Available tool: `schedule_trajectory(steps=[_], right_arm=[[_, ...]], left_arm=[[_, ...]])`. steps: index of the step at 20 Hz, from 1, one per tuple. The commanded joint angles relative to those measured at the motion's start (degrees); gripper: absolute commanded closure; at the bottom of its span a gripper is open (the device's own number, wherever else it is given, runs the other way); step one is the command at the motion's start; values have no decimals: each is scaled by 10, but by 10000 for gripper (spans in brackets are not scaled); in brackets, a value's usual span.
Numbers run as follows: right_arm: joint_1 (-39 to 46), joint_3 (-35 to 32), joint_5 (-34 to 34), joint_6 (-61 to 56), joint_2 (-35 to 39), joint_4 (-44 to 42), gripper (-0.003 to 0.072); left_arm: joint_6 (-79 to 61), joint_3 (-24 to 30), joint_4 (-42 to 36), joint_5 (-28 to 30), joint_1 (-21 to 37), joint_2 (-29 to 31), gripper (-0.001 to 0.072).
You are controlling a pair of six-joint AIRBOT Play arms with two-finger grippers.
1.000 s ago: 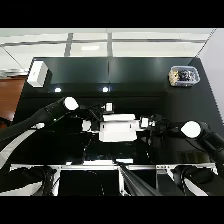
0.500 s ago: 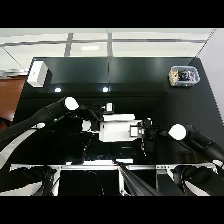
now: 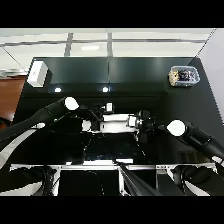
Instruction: Fold the box and place the chain.
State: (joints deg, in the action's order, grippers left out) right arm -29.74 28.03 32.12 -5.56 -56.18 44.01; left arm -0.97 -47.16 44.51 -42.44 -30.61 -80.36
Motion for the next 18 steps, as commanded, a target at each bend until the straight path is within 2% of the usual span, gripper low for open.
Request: schedule_trajectory(steps=[1, 7, 10, 13, 18], right_arm=[[21, 16, 25, 31, 0, -1, 2], [70, 16, 26, 47, -9, -22, 2], [71, 16, 31, 106, -28, -76, 2], [75, 16, 78, 217, -46, -150, 2], [114, 16, 106, 283, -95, -202, 2]], left_arm=[[-1, 0, 0, 0, 0, 0, 685], [-1, 0, 0, 0, 0, 0, 685], [-1, 0, 0, 0, 0, 0, 685], [-1, 0, -2, 0, 0, 0, 685], [-1, 0, -2, 0, 0, 0, 685]])
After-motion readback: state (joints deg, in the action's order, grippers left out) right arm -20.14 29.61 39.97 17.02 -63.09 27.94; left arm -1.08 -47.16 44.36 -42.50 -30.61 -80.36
